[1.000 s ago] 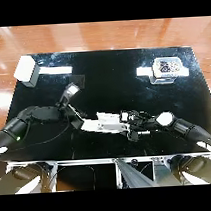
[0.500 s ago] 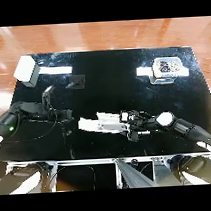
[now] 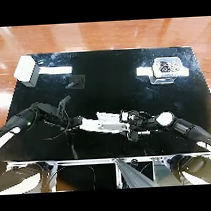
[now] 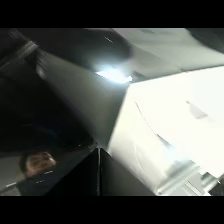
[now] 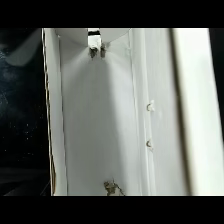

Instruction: Fold the box and place the chain.

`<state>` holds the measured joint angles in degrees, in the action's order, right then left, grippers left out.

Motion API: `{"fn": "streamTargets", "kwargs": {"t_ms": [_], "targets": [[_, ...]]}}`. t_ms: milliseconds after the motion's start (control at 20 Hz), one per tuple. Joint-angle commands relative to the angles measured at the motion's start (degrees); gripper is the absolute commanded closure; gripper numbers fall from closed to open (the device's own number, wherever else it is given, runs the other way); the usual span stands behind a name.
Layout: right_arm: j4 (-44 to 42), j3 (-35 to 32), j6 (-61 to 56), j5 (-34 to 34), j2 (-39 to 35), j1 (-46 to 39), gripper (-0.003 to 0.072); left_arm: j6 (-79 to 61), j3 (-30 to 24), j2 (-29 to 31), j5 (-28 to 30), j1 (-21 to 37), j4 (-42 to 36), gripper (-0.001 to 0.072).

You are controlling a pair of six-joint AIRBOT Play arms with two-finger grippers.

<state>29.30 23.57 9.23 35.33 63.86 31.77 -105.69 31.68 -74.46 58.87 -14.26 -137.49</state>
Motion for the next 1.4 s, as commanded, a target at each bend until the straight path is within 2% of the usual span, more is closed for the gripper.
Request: {"fn": "streamTargets", "kwargs": {"t_ms": [0,200,250,350,400,600,650,700,750,1000,1350], "targets": [[-0.33,0.04,-0.04,0.02,0.04,0.02,0.0087,-2.64,0.22,-1.60,-2.43,-3.43,-3.21,0.0689],[-0.33,0.04,-0.04,0.07,0.66,0.02,0.0086,-3.41,2.69,-1.60,2.10,-3.41,-3.78,0.0681],[-0.33,0.04,-0.04,0.07,0.79,0.02,0.0087,-3.41,3.54,-1.53,3.15,-3.26,-3.78,0.0588],[-0.33,0.04,-0.04,0.07,0.83,0.02,0.0087,-3.43,5.07,-1.44,4.59,-3.26,-3.23,0.0281],[-0.33,0.02,-0.04,0.04,0.81,0.02,0.0087,-3.43,5.64,-1.44,5.25,-3.26,-2.69,0.0245],[-0.33,0.02,-0.04,0.04,0.83,0.02,0.0087,-3.41,7.63,-1.42,8.66,-3.26,-2.29,0.0234],[-0.33,0.04,-0.04,0.04,0.83,0.02,0.0087,-3.41,8.11,-1.36,9.27,-3.28,-2.40,0.0208],[-0.33,0.04,-0.04,0.04,0.81,0.02,0.0087,-3.41,8.79,-1.36,10.12,-3.28,-2.49,0.0133],[-0.33,0.04,-0.04,0.04,0.81,0.02,0.0087,-3.43,9.55,-1.36,10.99,-3.28,-2.47,0.0092],[-0.33,0.04,-0.04,0.02,0.81,0.02,0.0087,-3.15,12.70,-1.36,11.54,-3.69,-2.43,0.0089],[-0.33,0.04,-0.04,0.02,0.83,0.02,0.0086,3.23,13.09,-1.27,5.29,-10.49,3.56,0.0089]]}}
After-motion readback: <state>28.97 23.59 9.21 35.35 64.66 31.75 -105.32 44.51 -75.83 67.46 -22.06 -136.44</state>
